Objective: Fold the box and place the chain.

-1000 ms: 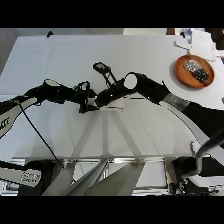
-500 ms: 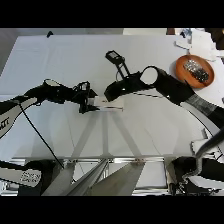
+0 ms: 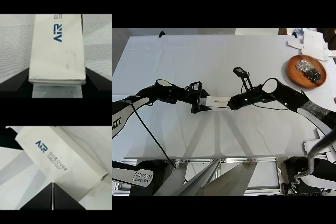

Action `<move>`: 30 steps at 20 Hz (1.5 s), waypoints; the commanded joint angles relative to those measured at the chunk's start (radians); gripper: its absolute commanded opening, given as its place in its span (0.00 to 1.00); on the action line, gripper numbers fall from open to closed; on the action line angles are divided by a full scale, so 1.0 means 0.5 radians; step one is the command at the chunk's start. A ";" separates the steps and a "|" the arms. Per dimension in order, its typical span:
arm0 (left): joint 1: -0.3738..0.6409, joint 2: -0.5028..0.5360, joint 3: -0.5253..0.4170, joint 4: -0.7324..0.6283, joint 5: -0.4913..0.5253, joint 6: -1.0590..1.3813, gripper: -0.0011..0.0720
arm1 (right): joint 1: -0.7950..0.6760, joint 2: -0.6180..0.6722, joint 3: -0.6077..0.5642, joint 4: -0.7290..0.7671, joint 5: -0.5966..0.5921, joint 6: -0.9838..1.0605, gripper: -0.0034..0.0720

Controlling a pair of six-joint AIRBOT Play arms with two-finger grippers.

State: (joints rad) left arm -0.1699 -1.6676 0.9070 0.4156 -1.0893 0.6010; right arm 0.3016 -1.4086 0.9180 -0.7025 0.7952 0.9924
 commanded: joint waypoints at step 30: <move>0.000 0.002 0.001 0.001 0.001 0.001 0.55 | -0.008 0.682 0.053 -0.177 -0.091 -0.066 0.06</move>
State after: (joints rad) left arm -0.1699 -1.6676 0.9070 0.4160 -1.0889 0.6010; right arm 0.2977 -1.1473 0.9382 -0.7532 0.7753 0.9619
